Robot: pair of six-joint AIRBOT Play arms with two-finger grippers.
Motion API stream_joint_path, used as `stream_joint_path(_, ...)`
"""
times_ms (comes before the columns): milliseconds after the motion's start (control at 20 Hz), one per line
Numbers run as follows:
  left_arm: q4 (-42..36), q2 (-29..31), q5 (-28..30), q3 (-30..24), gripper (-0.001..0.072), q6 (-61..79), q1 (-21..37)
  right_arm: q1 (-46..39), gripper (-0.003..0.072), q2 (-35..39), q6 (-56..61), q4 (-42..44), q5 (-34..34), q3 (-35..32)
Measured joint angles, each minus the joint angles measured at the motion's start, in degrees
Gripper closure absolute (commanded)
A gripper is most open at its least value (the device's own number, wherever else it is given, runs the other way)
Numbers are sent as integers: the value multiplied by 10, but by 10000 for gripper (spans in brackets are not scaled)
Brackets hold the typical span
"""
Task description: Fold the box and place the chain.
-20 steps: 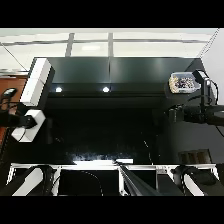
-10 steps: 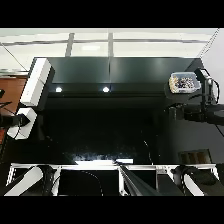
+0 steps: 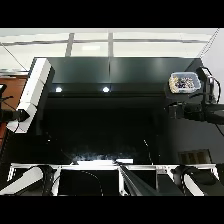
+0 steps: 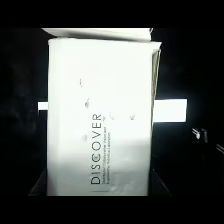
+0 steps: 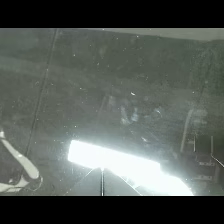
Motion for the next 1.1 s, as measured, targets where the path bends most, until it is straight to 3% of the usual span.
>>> stream_joint_path(250, -1, 3, 10, 21, -8, -6, 0, 0, 676, 0, 5, 1, 0, 0)
stream_joint_path(500, -31, 47, -27, 85, -5, -45, -4, 0, 676, 0, -3, 1, 8, 39)
stream_joint_path(550, -45, 60, -39, 97, 53, -50, -9, 0, 676, 0, -6, -1, 13, 55)
stream_joint_path(600, -61, 73, -49, 107, 260, -54, -16, 0, 676, 0, -8, -8, 21, 73)
stream_joint_path(650, -79, 87, -58, 114, 610, -58, -27, 0, 676, 0, -11, -16, 31, 91)
stream_joint_path(700, -94, 100, -66, 119, 685, -63, -40, 0, 677, 0, -12, -25, 40, 104)
stream_joint_path(950, -141, 164, -109, 116, 687, -83, -166, 0, 683, 4, -16, -89, 44, 113)
stream_joint_path(1100, -148, 208, -81, 56, 686, -87, -270, 2, 681, 8, -16, -114, -38, 51)
